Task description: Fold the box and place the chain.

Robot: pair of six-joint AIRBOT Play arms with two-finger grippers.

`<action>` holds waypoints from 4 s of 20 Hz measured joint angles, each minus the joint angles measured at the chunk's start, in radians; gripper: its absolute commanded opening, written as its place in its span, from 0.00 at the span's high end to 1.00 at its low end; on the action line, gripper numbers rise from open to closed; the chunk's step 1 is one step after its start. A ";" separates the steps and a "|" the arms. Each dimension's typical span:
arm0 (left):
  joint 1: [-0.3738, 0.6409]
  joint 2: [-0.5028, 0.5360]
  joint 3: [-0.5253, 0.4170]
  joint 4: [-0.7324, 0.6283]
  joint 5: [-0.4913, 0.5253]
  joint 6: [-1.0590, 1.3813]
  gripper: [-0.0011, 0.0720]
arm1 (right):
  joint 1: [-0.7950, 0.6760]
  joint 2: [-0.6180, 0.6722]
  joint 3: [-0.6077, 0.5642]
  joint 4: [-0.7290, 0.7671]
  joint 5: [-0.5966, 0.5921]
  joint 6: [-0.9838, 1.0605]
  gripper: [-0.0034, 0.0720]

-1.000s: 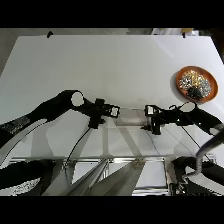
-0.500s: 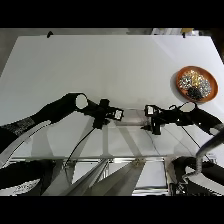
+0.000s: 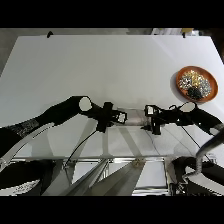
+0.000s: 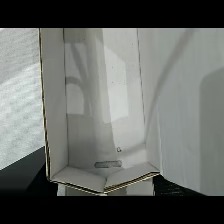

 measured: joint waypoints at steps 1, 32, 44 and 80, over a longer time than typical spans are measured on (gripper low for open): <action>-0.002 -0.003 0.000 -0.005 0.002 0.002 0.73 | 0.000 0.000 0.000 0.000 0.000 0.000 0.42; 0.045 0.133 0.000 0.054 -0.064 -0.576 0.98 | 0.000 0.000 0.000 0.002 0.000 0.002 0.42; 0.244 0.155 -0.051 0.158 -0.212 -1.474 0.98 | 0.000 0.000 0.000 0.000 0.000 0.002 0.42; 0.069 0.079 -0.012 -0.161 -0.097 -1.462 0.69 | 0.000 0.000 0.000 0.000 0.000 0.000 0.42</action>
